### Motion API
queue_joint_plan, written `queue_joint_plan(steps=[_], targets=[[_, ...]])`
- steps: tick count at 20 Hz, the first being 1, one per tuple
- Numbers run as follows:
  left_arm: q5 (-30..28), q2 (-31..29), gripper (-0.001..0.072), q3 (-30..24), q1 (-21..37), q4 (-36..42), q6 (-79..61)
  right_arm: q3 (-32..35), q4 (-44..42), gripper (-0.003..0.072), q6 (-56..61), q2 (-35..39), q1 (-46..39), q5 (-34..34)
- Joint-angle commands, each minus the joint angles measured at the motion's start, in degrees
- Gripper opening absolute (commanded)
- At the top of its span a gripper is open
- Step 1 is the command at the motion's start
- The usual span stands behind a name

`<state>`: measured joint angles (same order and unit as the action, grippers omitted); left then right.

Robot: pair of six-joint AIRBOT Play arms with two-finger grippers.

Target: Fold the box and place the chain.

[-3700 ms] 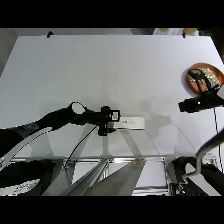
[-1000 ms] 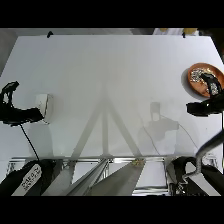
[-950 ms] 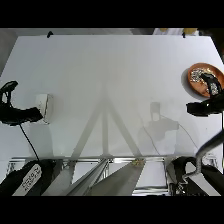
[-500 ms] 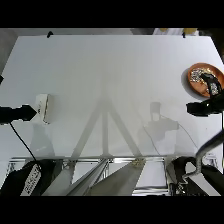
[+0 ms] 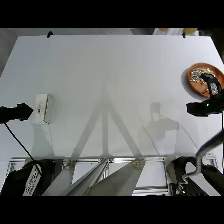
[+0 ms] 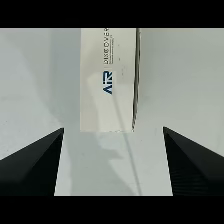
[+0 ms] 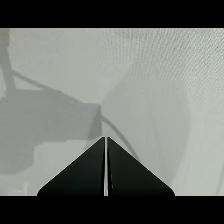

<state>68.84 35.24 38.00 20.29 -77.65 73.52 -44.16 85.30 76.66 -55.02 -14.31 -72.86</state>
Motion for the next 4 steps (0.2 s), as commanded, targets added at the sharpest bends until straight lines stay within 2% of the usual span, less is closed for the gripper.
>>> queue_joint_plan(steps=[1,4], targets=[[-0.35,-0.17,0.0692,-0.02,-0.04,0.04,0.02,-0.07,-0.02,0.0016,0.00,-0.02,-0.04,-0.02],[-0.31,-0.17,0.0692,-0.02,-0.04,0.02,0.02,-0.07,-0.04,0.0016,0.00,-0.02,-0.04,-0.02]])
